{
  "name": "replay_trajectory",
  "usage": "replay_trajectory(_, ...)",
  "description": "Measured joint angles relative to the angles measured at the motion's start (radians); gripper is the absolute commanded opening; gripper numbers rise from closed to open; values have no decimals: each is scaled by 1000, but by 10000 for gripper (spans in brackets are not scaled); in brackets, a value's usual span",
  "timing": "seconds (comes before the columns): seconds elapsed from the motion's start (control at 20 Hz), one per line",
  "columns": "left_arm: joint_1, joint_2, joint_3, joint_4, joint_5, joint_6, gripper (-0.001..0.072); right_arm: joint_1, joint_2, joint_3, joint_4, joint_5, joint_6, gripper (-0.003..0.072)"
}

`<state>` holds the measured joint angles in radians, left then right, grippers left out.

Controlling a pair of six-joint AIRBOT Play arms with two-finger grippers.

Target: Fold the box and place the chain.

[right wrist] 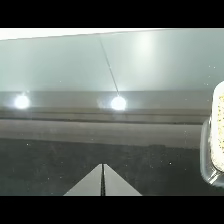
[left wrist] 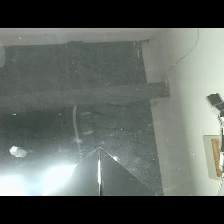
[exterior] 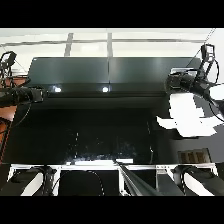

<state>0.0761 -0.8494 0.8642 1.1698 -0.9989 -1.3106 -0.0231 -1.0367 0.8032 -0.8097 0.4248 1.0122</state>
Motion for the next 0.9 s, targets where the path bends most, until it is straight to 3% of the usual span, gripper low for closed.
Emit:
replay_trajectory(0.75, 0, 0, 0, 0, 0, 0, 26, 0, -1, 0, 17, -16, 0, 17)
replay_trajectory(0.8, 0, 0, 0, 0, 0, 0, 26, 0, -3, 0, 23, -34, 0, 100)
replay_trajectory(0.85, 0, 0, 0, 0, 0, 0, 26, -6, -7, 0, 23, -54, 1, 526)
replay_trajectory(0.9, 0, 0, 0, 0, 0, 0, 26, -22, -13, 0, 16, -69, 1, 720)
